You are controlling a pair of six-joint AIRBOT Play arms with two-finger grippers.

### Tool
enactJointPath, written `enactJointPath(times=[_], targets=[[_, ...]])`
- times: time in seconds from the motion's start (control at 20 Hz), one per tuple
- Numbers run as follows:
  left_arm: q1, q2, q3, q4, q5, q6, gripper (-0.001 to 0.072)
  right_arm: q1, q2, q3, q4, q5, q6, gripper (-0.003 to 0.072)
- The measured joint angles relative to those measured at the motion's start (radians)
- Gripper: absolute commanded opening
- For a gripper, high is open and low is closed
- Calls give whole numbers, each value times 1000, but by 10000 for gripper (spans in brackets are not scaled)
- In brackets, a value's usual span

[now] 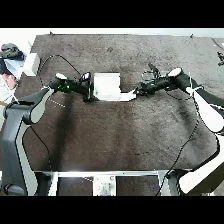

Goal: Fold the box and place the chain.

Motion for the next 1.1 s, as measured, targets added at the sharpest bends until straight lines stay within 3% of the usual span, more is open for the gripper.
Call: enactJointPath(times=[0.3,0.35,0.45,0.7,0.9,1.0,1.1], targets=[[0,0,0,0,0,0,466,-70,30,1,24,26,-12,265],[0,0,0,0,0,0,467,-83,39,1,26,24,-13,143],[0,0,0,0,0,0,467,-93,50,-6,15,24,-16,16],[0,0,0,0,0,0,467,-40,42,-107,66,-63,-84,10],[0,0,0,0,0,0,467,26,11,-170,204,-120,-195,12],[0,0,0,0,0,0,466,53,1,-183,265,-120,-232,118],[0,0,0,0,0,0,466,61,-5,-188,319,-120,-257,124]])
